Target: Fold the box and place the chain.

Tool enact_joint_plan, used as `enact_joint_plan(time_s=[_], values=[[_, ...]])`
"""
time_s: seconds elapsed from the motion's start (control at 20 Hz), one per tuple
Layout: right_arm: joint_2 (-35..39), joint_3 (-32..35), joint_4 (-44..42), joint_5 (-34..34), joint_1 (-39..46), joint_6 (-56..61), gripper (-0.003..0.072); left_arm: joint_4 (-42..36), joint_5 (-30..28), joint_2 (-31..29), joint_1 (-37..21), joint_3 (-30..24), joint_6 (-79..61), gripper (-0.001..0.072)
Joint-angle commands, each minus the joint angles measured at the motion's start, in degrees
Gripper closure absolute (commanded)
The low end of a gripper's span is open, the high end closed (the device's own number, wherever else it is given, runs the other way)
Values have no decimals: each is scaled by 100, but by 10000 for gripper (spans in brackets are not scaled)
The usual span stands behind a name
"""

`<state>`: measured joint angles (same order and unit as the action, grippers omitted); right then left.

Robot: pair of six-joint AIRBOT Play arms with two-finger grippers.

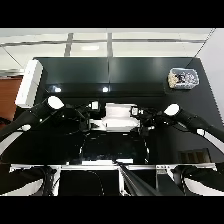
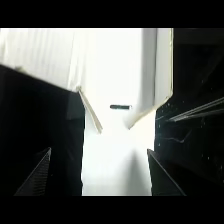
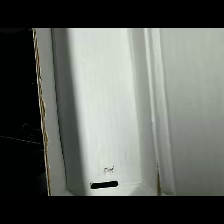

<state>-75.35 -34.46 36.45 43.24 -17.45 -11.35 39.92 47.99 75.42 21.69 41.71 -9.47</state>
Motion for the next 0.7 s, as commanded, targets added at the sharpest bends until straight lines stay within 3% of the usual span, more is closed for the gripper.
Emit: enact_joint_plan(time_s=[0.0, 0.1, 0.25, 0.4, 0.45, 0.65], values=[[-4, 0, 0, 2, -4, 0, 479, -551, 133, 160, 42, 42, -409, 49], [-4, 0, 0, 2, -4, 0, 479, -566, 247, 192, 42, 42, -407, 219], [-4, 0, 0, 2, -4, 0, 479, -592, 457, 195, 42, 42, -407, 368], [-4, 0, 0, 2, -4, 0, 479, -599, 476, 195, 42, 42, -404, 393], [-2, 0, 0, 2, -4, 0, 479, -612, 476, 195, 42, 42, -404, 497], [-4, 0, 0, 2, -4, 0, 479, -857, 498, 275, 55, 42, -402, 513]])
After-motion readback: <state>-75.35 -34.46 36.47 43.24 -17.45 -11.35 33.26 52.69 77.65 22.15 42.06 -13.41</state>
